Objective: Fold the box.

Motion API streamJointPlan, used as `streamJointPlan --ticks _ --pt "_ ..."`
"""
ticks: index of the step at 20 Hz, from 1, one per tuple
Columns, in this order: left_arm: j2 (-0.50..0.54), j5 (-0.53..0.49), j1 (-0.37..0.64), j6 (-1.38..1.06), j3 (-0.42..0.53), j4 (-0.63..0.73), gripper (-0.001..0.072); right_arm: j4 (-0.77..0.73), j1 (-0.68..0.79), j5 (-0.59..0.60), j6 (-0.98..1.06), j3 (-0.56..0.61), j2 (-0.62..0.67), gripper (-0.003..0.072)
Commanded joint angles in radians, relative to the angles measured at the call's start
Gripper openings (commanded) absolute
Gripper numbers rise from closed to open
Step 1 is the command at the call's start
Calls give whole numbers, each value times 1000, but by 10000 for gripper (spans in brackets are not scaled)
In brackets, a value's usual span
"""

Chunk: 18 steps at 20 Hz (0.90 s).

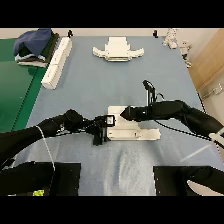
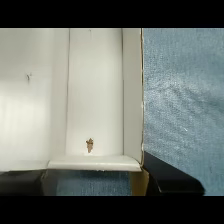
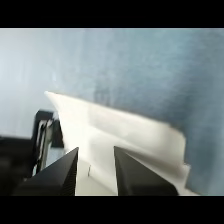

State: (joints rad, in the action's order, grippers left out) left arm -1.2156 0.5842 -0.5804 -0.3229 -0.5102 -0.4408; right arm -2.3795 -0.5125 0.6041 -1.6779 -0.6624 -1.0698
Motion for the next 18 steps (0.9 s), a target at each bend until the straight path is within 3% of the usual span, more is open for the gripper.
streamJointPlan --ticks 1,6,11,15,18 --pt "-1 0 1 0 -1 0 418 -17 10 -72 29 -16 -114 335" --pt "0 0 0 0 -1 0 418 -11 -5 -58 29 -15 -203 335" --pt "-1 0 0 0 -1 0 418 -8 -5 -43 28 -16 -192 335" --pt "-1 0 0 0 -1 0 418 31 -4 -36 18 -21 -111 335" --pt "-1 0 0 0 -1 0 418 159 -3 38 17 -40 11 335"
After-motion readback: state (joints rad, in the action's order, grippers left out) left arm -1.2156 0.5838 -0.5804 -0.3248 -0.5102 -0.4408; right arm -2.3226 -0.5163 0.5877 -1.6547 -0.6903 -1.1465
